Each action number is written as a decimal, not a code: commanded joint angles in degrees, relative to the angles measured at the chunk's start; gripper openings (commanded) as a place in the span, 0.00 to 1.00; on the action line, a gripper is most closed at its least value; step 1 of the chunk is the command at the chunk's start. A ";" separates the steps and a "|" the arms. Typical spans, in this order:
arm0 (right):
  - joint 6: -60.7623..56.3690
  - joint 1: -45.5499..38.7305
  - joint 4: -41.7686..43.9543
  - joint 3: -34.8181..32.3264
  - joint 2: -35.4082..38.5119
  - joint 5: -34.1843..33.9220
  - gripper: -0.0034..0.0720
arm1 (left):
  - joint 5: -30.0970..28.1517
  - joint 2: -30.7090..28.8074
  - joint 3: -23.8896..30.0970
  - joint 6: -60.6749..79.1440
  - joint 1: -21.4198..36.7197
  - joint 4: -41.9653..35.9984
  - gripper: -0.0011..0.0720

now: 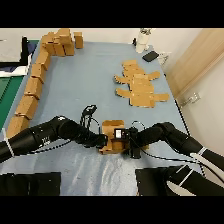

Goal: Fold the box.

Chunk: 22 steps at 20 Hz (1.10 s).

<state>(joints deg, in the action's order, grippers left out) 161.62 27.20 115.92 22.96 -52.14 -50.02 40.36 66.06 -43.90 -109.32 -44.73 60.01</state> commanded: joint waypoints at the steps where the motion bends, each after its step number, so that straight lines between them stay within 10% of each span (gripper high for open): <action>1: -0.02 0.04 0.00 0.02 -0.04 0.02 0.78 | 2.99 0.68 -2.84 -10.69 -2.78 8.87 0.55; 22: -0.02 0.04 0.02 0.02 -0.04 0.02 0.78 | 15.82 14.43 -16.50 -27.26 -9.60 20.28 0.55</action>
<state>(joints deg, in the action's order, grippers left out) 161.60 27.22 115.94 22.96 -52.14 -50.02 52.58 78.59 -58.52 -132.46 -54.26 77.30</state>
